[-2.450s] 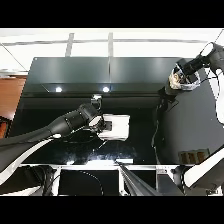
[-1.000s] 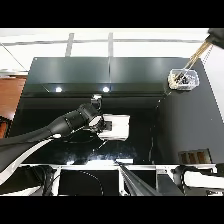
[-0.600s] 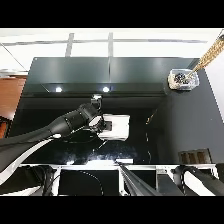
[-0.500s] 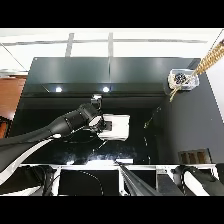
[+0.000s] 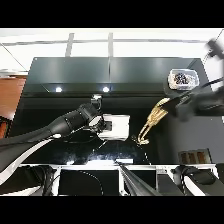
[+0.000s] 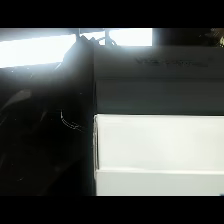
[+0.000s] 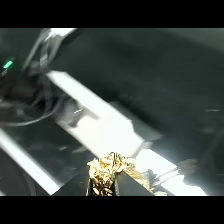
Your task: Fold the box and place the chain.
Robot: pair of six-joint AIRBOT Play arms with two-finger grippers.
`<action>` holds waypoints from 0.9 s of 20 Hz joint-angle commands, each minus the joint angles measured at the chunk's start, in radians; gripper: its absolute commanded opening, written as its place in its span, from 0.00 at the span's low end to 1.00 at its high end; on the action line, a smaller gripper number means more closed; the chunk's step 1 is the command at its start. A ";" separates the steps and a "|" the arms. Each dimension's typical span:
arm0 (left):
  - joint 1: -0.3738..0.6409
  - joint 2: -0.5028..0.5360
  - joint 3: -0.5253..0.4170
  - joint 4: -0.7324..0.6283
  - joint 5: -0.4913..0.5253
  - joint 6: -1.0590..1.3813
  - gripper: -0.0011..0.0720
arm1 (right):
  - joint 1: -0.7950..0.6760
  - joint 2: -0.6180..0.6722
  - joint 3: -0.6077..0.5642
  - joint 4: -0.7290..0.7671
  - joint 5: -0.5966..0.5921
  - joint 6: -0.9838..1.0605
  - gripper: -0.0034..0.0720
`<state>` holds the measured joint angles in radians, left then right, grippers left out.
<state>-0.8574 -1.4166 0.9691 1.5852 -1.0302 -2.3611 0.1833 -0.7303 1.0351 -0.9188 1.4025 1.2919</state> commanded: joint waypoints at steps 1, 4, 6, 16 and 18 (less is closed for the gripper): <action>0.000 0.000 0.000 0.000 0.000 0.000 0.05 | 0.156 -0.010 -0.145 0.071 -0.182 -0.006 0.10; 0.000 0.000 0.000 0.000 0.001 0.000 0.05 | 0.256 -0.075 -0.158 0.093 -0.283 -0.006 0.10; 0.000 0.000 0.000 0.000 0.001 0.000 0.05 | 0.307 -0.130 -0.158 0.103 -0.332 -0.006 0.10; 0.000 0.000 0.000 0.000 0.001 0.000 0.05 | 0.385 -0.285 -0.156 0.078 -0.402 -0.002 0.58; 0.000 0.000 0.000 0.000 0.001 0.000 0.05 | 0.333 -0.261 -0.145 0.070 -0.314 -0.003 0.61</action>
